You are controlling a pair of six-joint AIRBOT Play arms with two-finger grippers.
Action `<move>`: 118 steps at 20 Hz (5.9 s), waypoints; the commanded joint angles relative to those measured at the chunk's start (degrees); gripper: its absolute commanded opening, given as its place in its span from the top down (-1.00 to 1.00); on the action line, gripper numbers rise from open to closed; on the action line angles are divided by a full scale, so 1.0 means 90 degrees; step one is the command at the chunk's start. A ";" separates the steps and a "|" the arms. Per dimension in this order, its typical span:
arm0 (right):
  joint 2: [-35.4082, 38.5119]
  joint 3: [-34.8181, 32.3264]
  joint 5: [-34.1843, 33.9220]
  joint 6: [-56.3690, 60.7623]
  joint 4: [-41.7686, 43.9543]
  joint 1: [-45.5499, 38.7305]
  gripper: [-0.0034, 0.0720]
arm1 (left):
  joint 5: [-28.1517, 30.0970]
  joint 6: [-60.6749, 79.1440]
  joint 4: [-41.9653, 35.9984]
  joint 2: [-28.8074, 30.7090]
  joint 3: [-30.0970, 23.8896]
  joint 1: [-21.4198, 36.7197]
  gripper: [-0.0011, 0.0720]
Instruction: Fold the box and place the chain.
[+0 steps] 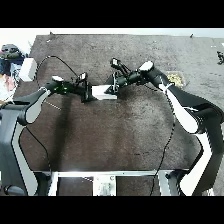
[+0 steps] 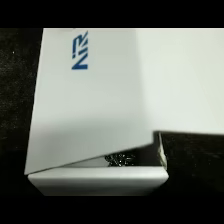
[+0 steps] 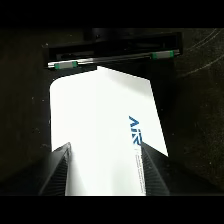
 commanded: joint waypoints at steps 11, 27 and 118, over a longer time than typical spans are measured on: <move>-0.0056 -0.0102 -0.0719 -0.0600 -0.0379 0.0005 -0.35 | 0.0000 0.0002 0.0002 -0.0002 0.0000 0.0005 0.38; 0.0233 -0.0699 -0.0124 -0.0682 0.0372 0.0010 -0.35 | 0.0000 0.0005 0.0002 -0.0002 0.0000 0.0005 0.38; 0.0617 -0.0952 -0.2011 -0.2266 0.0741 0.0151 -0.26 | 0.0000 0.0002 0.0002 -0.0002 0.0000 0.0005 0.38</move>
